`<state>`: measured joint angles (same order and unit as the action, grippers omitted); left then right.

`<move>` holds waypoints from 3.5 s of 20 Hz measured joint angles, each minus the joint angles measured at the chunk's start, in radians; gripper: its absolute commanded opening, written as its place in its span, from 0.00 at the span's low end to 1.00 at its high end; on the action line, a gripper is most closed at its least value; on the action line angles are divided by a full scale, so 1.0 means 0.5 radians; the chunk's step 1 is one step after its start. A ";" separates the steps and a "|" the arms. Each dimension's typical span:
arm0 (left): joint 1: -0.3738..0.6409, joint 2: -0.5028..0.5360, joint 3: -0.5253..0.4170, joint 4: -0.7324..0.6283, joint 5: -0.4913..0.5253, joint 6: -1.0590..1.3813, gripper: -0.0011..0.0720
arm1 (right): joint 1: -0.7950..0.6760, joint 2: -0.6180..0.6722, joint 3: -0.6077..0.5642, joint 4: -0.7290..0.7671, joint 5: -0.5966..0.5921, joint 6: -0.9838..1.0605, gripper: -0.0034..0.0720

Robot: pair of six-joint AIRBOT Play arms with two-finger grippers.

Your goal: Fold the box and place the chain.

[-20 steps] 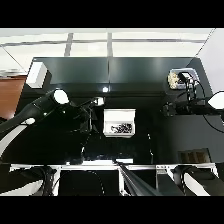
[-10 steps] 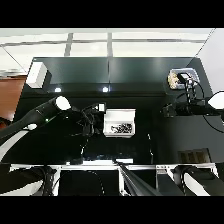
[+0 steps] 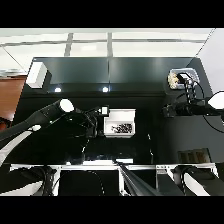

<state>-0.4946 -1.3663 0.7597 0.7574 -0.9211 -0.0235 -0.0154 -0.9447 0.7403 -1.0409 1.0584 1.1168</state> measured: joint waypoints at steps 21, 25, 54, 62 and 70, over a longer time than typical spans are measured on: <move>-0.114 -0.036 0.000 -0.136 0.262 -0.024 0.95 | 0.000 0.000 0.000 -0.001 0.005 -0.002 0.40; -0.142 -0.059 0.000 -0.135 0.296 0.030 0.95 | 0.000 0.000 0.000 -0.001 0.017 -0.001 0.40; -0.151 -0.066 0.000 -0.134 0.285 0.191 0.64 | 0.356 -0.375 0.069 0.932 -0.319 -0.407 0.94; -0.152 -0.066 0.000 -0.137 0.384 0.188 0.64 | 0.417 -0.397 0.166 0.670 0.041 -0.913 0.94; -0.152 -0.066 0.000 -0.136 0.398 0.188 0.64 | 0.632 -0.401 0.146 0.452 0.030 -1.460 0.94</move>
<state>-0.5705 -1.3994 0.7597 0.6895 -0.7219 0.0704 0.3004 -1.1450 0.8131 -0.8150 1.0733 0.3866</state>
